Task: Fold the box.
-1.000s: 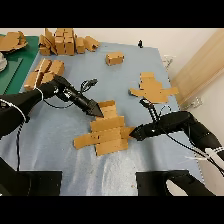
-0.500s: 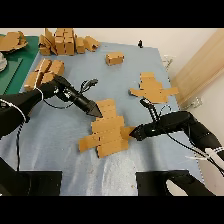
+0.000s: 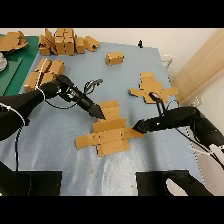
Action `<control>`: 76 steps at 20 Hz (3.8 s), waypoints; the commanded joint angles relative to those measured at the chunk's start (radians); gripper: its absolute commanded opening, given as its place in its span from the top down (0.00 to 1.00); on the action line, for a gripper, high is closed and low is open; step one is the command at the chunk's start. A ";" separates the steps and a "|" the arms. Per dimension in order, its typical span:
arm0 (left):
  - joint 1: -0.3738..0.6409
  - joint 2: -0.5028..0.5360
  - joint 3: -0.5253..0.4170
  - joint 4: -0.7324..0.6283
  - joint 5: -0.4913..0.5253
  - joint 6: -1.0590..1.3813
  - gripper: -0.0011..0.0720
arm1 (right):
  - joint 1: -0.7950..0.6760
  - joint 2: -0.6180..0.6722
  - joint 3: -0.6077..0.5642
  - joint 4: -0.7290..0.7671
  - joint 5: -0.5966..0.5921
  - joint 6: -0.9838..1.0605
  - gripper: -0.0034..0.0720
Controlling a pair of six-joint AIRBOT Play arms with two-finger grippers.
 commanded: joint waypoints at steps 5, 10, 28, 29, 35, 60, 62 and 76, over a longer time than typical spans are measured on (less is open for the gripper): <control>-0.106 0.100 -0.040 0.052 0.268 0.402 0.97 | -0.121 0.001 0.104 -0.019 -0.003 0.240 0.50; -0.107 0.106 -0.045 0.069 0.377 0.490 0.97 | -0.121 0.000 0.104 0.056 0.039 0.240 0.50; -0.208 0.237 -0.292 0.097 0.487 0.486 0.97 | -0.121 -0.002 0.103 0.055 0.053 0.220 0.79; -0.207 0.237 -0.292 0.097 0.490 0.486 0.97 | -0.121 -0.002 0.103 0.055 0.049 0.220 0.79; -0.206 0.237 -0.292 0.097 0.503 0.486 0.97 | -0.121 -0.002 0.103 0.055 0.027 0.210 0.95; -0.207 0.237 -0.292 0.104 0.538 0.455 0.97 | 0.066 0.071 0.054 -0.006 -0.003 0.083 0.95; -0.207 0.237 -0.292 0.104 0.496 0.455 0.97 | 0.124 0.180 -0.014 -0.127 0.000 0.154 0.95; -0.207 0.237 -0.285 0.096 0.457 0.455 0.97 | 0.455 0.522 -0.215 -0.368 -0.041 0.321 0.95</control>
